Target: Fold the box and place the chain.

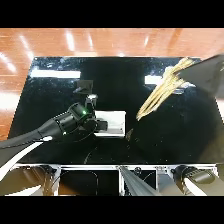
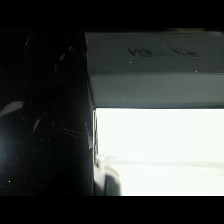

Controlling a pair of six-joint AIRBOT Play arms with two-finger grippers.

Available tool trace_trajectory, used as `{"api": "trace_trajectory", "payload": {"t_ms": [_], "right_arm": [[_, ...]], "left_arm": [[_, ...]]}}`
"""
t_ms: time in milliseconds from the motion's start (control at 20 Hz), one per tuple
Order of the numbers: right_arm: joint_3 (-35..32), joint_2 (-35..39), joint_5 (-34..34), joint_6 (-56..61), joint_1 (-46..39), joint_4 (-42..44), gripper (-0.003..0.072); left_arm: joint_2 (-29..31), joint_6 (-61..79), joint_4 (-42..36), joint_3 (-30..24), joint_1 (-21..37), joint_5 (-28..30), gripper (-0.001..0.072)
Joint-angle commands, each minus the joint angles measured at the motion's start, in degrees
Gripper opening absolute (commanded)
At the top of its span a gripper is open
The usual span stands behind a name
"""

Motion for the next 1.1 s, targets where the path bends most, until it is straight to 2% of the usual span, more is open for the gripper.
{"api": "trace_trajectory", "payload": {"t_ms": [0,250,400,550,800,1050], "right_arm": [[-4.07,-0.55,-5.73,1.36,9.9,0.44,0.0032],[-4.59,-7.39,-12.22,-0.33,17.29,0.42,0.0032],[-4.59,-11.91,-15.52,-1.77,17.59,0.44,0.0032],[-4.2,-13.25,-19.04,-3.15,16.79,0.37,0.0032],[-3.52,-13.27,-18.05,-3.37,15.87,0.11,0.0032],[-4.63,-13.29,-10.38,-2.86,16.44,0.11,0.0032]], "left_arm": [[0.0,0.02,0.0,0.0,-0.02,0.07,0.0016],[0.0,0.02,0.02,0.0,-0.02,0.04,0.0016],[0.0,0.04,0.0,0.0,-0.02,0.07,0.0016],[0.0,0.04,0.0,0.0,-0.02,0.04,0.0017],[0.0,0.02,-0.02,0.0,-0.02,-1.38,0.0016],[0.0,0.02,-0.15,0.0,-0.02,-1.42,0.0016]]}}
